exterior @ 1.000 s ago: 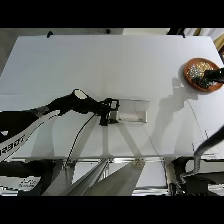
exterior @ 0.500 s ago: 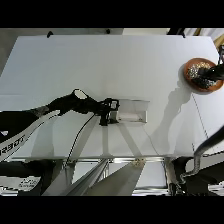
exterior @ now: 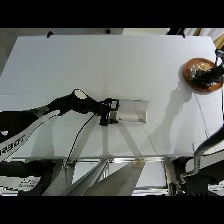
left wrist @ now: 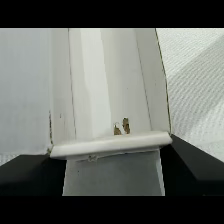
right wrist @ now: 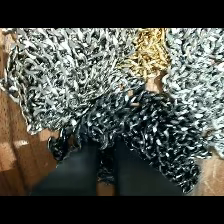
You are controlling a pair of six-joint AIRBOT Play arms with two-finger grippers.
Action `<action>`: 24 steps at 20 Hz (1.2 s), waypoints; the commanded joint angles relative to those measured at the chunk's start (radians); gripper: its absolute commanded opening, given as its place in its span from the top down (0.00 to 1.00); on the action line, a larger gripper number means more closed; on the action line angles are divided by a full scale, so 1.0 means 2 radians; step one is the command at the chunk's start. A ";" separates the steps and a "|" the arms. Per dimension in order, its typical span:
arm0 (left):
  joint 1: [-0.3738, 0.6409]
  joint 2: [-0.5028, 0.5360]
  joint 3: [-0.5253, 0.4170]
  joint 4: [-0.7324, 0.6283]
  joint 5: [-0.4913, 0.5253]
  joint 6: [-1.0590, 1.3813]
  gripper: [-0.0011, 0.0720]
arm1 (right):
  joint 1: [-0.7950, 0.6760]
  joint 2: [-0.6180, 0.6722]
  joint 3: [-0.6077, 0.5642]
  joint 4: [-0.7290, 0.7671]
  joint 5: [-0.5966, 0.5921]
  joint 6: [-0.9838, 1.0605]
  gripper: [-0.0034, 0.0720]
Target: Fold the box and place the chain.
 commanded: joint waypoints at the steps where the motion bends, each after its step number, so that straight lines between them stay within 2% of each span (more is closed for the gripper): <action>1: 0.000 0.000 0.001 0.000 0.000 0.000 0.79 | 0.000 0.002 0.000 0.003 0.010 -0.016 0.94; 3: 0.000 0.000 0.001 0.000 0.000 0.000 0.79 | 0.001 0.018 0.000 0.002 0.022 -0.024 0.94; 7: 0.000 0.000 0.001 0.000 0.000 0.000 0.79 | 0.001 0.092 0.000 0.026 0.060 -0.046 0.94; 12: 0.000 0.000 0.001 0.000 0.000 0.000 0.79 | 0.001 0.178 0.000 0.156 0.183 -0.102 0.94; 16: 0.000 0.000 0.001 0.000 0.000 0.000 0.79 | 0.031 0.228 -0.007 0.158 0.287 -0.115 0.94; 24: 0.000 0.000 0.001 0.000 0.000 0.000 0.79 | 0.121 0.387 -0.141 0.158 0.294 -0.115 0.94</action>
